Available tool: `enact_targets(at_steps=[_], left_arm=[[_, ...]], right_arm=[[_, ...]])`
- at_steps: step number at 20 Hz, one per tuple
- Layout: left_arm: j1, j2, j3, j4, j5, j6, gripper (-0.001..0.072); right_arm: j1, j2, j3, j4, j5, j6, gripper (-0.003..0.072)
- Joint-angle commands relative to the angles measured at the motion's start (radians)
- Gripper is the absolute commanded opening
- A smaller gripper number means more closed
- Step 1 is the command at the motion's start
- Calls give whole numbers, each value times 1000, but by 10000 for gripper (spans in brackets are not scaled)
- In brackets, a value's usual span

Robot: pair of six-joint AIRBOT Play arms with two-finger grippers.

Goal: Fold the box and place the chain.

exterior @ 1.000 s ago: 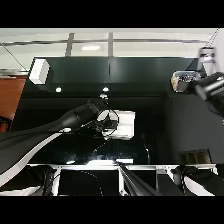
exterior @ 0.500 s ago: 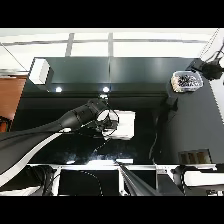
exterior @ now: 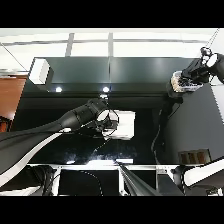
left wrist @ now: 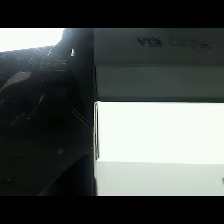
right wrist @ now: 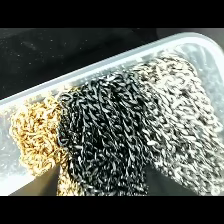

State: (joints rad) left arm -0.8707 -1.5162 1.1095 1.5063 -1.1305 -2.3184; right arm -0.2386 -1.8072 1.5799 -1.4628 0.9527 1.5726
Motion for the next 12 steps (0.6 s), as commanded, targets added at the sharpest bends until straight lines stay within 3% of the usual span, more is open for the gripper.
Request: enact_targets(at_steps=[1,9,10,11,12], left_arm=[[0,0,0,0,-1,0,25],[0,0,0,0,-1,0,25],[0,0,0,0,0,0,25],[0,0,0,0,1,0,25],[0,0,0,0,0,0,25]], right_arm=[[0,-19,5,-23,-11,-13,492],[1,-45,5,-30,-32,-13,490],[1,-45,5,-31,-32,-14,462],[1,-45,10,-30,-28,-14,236],[1,-44,14,-30,-21,-14,89]])
